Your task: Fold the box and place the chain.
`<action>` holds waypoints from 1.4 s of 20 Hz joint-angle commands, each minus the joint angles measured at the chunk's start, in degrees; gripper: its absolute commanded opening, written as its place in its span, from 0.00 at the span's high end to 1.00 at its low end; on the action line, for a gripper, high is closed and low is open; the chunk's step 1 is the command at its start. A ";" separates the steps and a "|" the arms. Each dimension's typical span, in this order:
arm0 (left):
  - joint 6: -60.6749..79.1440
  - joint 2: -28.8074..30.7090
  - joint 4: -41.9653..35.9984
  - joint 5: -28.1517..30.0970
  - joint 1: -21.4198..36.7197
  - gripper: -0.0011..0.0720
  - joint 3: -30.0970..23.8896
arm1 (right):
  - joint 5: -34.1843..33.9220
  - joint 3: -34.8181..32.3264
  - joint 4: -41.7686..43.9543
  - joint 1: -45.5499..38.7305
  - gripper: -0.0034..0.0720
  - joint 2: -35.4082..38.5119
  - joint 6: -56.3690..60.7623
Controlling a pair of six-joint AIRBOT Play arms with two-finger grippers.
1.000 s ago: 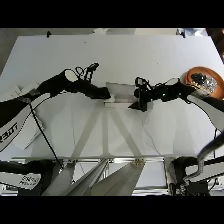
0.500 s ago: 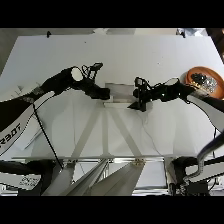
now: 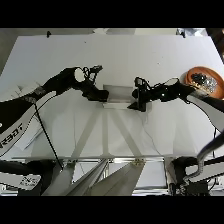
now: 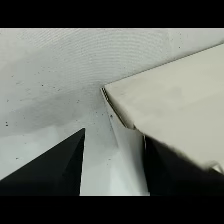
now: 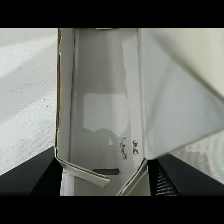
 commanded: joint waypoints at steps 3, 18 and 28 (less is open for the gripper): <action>-2.80 0.02 5.90 -0.90 -2.45 0.45 3.56 | -0.11 0.04 -0.07 -0.04 0.45 0.04 -0.02; -19.80 -5.79 16.50 -11.65 -8.04 0.61 10.93 | -0.11 0.04 -0.09 -0.04 0.45 0.04 -0.02; -21.16 -5.81 12.96 -8.02 -8.66 0.96 10.93 | -0.11 0.04 -0.09 -0.04 0.45 0.04 -0.02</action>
